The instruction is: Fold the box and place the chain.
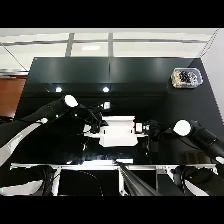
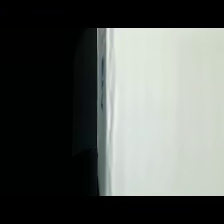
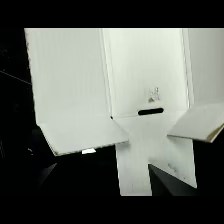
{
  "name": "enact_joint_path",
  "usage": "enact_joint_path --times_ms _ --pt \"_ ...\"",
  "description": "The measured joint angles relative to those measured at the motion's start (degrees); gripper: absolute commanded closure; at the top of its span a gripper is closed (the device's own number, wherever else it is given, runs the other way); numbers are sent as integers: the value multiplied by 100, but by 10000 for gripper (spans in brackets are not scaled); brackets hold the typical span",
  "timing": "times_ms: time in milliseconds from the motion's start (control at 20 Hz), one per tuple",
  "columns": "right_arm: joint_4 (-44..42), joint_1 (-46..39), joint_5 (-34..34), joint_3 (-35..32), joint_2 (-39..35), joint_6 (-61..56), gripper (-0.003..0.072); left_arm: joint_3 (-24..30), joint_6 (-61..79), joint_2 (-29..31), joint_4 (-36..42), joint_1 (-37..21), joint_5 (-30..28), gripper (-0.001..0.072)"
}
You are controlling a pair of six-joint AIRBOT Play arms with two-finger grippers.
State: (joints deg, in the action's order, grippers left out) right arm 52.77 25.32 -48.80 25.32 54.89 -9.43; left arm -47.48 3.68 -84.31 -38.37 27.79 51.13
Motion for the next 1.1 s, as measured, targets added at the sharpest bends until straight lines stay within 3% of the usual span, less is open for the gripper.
enact_joint_path --times_ms 550,1000,1100 --pt "-909 527 717 -20 17 15 41 0 0 0 -24 0 46 679" --pt "-560 503 879 205 7 -39 42 0 -2 -2 -20 0 55 679" --pt "-461 503 1019 247 7 -59 73 0 -2 -2 -20 0 55 679"
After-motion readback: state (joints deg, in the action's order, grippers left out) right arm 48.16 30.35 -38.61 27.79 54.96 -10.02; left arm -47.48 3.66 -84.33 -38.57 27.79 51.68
